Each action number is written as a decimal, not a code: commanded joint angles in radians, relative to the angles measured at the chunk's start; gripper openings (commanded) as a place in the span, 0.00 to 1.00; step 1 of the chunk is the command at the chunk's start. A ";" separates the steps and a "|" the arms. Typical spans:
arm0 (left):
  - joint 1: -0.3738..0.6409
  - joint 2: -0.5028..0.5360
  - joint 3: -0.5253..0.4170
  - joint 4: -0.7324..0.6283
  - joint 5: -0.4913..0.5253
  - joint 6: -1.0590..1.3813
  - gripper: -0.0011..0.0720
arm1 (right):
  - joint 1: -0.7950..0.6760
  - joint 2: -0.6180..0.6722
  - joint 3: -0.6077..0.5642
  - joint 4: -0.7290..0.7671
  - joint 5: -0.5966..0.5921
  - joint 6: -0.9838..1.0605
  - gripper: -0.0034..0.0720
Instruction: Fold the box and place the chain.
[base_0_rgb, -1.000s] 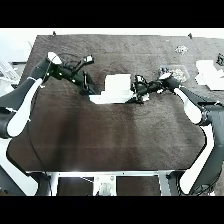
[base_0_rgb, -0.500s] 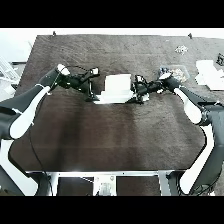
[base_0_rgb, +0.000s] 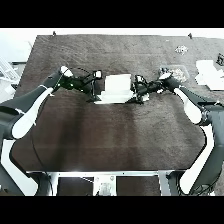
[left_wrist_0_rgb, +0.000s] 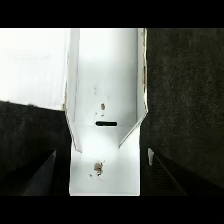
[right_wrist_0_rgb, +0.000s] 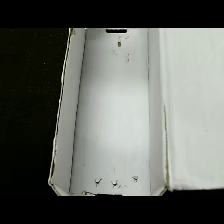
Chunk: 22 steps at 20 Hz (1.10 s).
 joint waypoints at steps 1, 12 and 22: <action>-0.002 -0.018 0.001 -0.004 0.006 0.006 0.94 | 0.000 0.000 0.000 0.000 0.000 0.000 0.81; -0.002 -0.034 0.000 -0.052 0.021 0.014 0.82 | 0.000 0.000 0.000 0.000 0.000 0.000 0.81; -0.002 -0.034 0.000 -0.062 0.017 0.014 0.53 | 0.000 0.000 0.000 0.000 0.000 0.000 0.81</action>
